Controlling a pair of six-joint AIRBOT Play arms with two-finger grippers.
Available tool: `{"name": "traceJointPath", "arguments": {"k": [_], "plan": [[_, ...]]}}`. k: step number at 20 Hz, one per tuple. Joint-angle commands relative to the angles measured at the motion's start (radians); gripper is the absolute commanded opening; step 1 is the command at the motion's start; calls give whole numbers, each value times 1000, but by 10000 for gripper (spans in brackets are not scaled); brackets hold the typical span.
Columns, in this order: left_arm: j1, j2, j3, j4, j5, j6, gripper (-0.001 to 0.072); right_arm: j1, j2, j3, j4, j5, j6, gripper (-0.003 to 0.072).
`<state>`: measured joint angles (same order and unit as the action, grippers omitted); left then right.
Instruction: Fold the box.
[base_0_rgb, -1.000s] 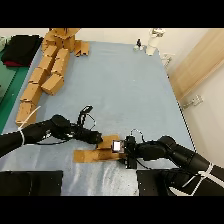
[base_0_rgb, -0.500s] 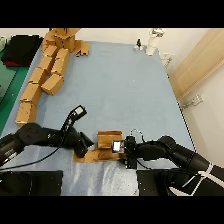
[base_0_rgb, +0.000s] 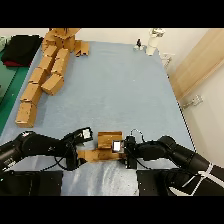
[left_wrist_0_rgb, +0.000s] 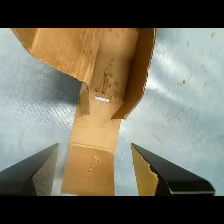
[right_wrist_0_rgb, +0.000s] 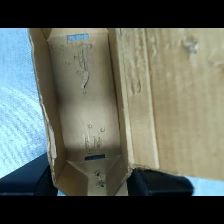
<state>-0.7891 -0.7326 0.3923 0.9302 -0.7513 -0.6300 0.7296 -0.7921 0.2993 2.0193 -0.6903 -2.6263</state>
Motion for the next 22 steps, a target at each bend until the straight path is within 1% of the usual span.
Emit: {"name": "traceJointPath", "arguments": {"k": [1,3,4,6,9,12,14,15,17,18,19,22], "plan": [[-10,-92,-3,-38,47,159,695,0,1,1,0,0,0,453],[-10,-135,-3,-143,100,287,695,0,1,1,0,0,0,453],[-10,-152,-3,-208,113,359,695,0,1,1,0,0,0,453],[-10,-178,-3,-280,114,435,695,0,1,1,0,1,0,453],[-10,-215,-3,-283,116,436,695,0,1,1,0,0,0,453],[-32,-219,3,-284,122,436,693,0,1,1,0,0,0,453],[-59,-219,4,-282,150,436,440,0,1,1,0,0,0,453],[-72,-219,4,-282,173,436,408,0,1,1,0,0,0,453],[-100,-219,4,-282,231,436,397,0,1,1,0,0,0,453],[-110,-219,4,-282,249,436,287,0,1,1,0,0,0,453],[-118,-219,4,-281,257,436,223,0,1,1,0,0,0,454],[-128,-219,5,-281,274,436,222,0,1,1,0,1,0,453]]}}
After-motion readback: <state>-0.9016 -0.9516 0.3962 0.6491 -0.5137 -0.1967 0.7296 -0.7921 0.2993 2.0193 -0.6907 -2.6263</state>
